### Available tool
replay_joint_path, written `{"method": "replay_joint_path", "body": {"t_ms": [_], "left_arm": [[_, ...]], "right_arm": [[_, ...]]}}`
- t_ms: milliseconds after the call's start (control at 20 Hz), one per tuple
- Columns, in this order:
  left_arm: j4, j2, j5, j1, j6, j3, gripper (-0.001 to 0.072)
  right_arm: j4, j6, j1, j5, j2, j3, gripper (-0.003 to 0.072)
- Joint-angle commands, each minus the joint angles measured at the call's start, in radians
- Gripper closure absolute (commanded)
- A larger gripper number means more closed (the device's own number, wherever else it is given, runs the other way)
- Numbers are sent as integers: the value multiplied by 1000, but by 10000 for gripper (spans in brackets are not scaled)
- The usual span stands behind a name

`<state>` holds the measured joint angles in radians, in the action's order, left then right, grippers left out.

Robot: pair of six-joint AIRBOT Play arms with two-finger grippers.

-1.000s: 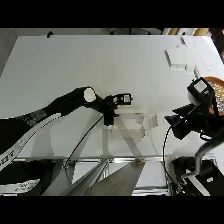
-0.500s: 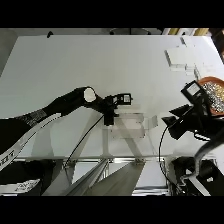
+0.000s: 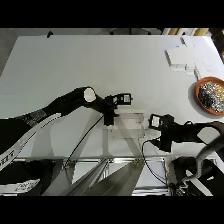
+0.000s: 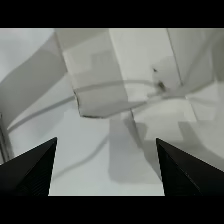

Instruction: Fold the box and place the chain.

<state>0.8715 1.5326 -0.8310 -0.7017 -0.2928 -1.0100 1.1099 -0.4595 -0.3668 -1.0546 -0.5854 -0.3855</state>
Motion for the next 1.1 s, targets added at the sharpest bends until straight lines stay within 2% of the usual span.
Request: {"method": "replay_joint_path", "body": {"t_ms": [0,150,300,400,500,850,1050], "left_arm": [[0,-1,0,0,0,-1,699],[0,-1,0,0,0,-1,699],[0,-1,0,0,0,-1,699],[0,-1,0,0,0,-1,699],[0,-1,0,0,0,-1,699],[0,-1,0,0,0,-1,699],[0,-1,0,0,0,-1,699]], "right_arm": [[-30,106,-71,81,-19,27,4],[-23,154,-138,161,16,72,4],[93,150,-187,303,85,158,3],[87,150,-205,345,105,195,3],[92,150,-238,358,100,215,4],[117,143,-274,566,-13,232,4],[113,146,-230,579,-22,198,4]]}}
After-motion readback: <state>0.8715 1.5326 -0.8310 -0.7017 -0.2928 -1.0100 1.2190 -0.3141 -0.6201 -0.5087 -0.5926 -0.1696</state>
